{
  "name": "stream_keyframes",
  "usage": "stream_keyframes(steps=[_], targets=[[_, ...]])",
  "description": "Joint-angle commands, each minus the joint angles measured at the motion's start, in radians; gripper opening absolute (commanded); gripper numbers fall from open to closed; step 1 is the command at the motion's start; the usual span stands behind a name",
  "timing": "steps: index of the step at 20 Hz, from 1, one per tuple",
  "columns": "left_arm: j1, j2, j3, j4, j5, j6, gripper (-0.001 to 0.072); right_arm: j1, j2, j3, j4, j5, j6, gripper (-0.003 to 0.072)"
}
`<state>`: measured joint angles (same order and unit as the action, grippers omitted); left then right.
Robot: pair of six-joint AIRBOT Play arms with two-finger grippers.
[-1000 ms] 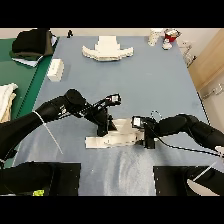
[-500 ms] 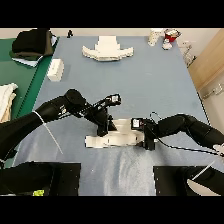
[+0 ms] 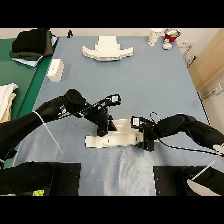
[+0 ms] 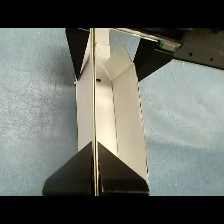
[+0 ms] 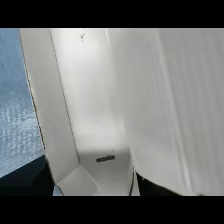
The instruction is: Fold the box.
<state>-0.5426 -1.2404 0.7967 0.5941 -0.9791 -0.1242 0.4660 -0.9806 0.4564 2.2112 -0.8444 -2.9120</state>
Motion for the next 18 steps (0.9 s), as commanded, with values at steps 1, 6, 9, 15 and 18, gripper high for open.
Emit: stream_keyframes(steps=[1, 6, 9, 15, 18], targets=[[0.000, -0.001, 0.000, 0.000, 0.000, 0.000, 0.0016, 0.010, -0.001, -0.001, 0.003, 0.000, 0.042, 0.0713], [0.000, -0.001, 0.000, 0.000, 0.000, 0.000, 0.0016, 0.010, -0.001, -0.002, 0.003, -0.008, 0.074, 0.0713], [0.000, -0.001, 0.000, 0.000, 0.000, 0.000, 0.0016, 0.010, -0.001, -0.023, -0.008, 0.014, 0.055, 0.0713], [0.000, -0.001, 0.000, 0.000, 0.001, 0.000, 0.0016, 0.010, -0.001, -0.039, -0.003, 0.027, -0.060, 0.0712], [0.000, -0.001, 0.000, 0.000, 0.000, 0.000, 0.0016, 0.010, -0.001, -0.039, 0.003, 0.035, -0.089, 0.0711]])
